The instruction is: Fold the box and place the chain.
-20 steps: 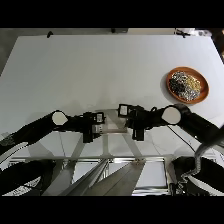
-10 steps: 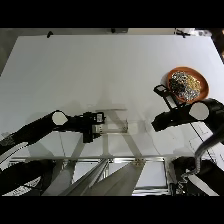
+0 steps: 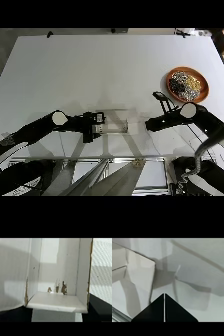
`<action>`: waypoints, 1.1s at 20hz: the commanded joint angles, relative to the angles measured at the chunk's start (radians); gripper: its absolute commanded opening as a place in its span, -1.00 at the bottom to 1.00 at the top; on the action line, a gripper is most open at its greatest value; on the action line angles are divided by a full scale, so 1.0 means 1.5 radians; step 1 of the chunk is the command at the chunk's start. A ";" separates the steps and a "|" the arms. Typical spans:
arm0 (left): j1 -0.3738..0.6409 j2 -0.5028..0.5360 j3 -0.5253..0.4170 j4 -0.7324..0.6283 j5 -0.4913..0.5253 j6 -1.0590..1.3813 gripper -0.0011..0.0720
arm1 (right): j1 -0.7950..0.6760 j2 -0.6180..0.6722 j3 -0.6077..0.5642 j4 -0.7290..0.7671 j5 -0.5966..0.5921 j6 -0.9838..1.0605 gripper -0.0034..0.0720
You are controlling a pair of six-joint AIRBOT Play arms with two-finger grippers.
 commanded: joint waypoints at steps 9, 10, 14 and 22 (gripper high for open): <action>0.000 0.000 0.000 0.001 0.000 0.000 -0.55 | 0.054 -0.082 -0.004 0.178 -0.031 -0.118 -0.87; 0.000 0.000 0.000 0.001 0.000 0.000 -0.55 | 0.054 -0.081 -0.004 0.209 -0.026 -0.137 -0.87; 0.000 0.000 0.000 0.001 0.000 0.000 -0.55 | 0.053 -0.064 0.004 0.220 -0.017 -0.132 -0.64; 0.000 0.000 0.000 0.001 0.000 0.000 -0.55 | 0.053 -0.062 0.028 0.241 0.023 -0.129 -0.42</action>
